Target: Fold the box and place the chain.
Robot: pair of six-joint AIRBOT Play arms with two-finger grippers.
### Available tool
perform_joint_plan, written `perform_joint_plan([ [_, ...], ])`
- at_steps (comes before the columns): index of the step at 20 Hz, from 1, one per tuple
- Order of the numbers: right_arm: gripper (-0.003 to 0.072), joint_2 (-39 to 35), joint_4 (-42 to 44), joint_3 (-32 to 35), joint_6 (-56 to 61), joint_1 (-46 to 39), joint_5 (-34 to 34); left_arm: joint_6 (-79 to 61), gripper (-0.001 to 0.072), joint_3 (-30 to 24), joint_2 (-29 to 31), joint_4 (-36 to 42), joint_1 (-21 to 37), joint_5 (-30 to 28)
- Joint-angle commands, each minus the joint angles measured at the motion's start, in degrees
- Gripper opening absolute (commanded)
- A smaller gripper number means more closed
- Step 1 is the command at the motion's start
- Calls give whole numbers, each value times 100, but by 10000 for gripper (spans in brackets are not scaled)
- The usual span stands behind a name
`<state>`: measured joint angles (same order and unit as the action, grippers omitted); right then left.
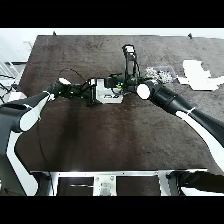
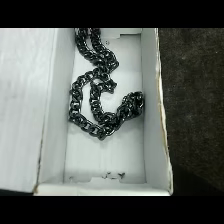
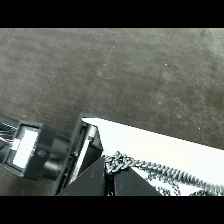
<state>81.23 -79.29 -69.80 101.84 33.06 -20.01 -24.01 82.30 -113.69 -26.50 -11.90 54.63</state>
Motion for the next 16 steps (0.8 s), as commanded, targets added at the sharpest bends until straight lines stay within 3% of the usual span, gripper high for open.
perform_joint_plan([
  [1,5,-101,-166,-229,-199,-31,-160,0,419,0,2,0,-2,4],
  [5,6,-398,-289,-566,-201,-37,-577,0,419,0,4,0,0,4],
  [10,6,-385,-280,-369,-195,-39,-704,0,419,0,4,0,0,2],
  [16,7,372,-61,13,-177,13,-356,0,419,2,4,0,-2,2],
])
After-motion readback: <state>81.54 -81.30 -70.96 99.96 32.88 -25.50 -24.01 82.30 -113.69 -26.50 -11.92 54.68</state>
